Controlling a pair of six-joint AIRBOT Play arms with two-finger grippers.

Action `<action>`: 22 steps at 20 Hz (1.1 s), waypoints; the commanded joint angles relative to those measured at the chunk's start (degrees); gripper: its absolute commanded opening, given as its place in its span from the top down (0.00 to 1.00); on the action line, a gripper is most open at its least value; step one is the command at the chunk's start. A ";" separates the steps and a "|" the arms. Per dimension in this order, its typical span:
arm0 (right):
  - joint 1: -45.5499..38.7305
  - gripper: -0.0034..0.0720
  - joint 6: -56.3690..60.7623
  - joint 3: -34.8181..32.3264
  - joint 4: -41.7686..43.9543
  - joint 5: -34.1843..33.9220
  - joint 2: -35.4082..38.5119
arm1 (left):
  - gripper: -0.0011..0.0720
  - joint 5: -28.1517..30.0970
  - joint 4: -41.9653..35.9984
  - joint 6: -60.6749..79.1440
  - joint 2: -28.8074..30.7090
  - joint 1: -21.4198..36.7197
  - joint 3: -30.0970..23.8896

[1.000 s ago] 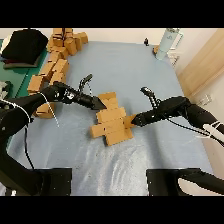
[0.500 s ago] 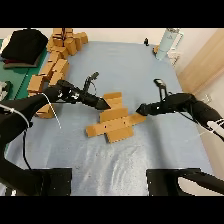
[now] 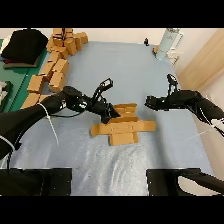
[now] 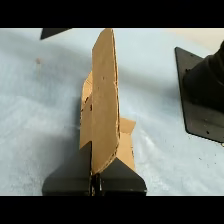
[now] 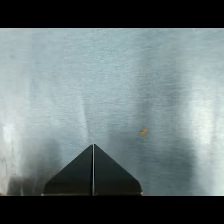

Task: Fold the box.

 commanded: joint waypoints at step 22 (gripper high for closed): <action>4.57 0.95 0.98 0.00 0.28 6.05 -0.09 | 0.97 0.07 -3.10 13.49 0.24 -0.22 -8.13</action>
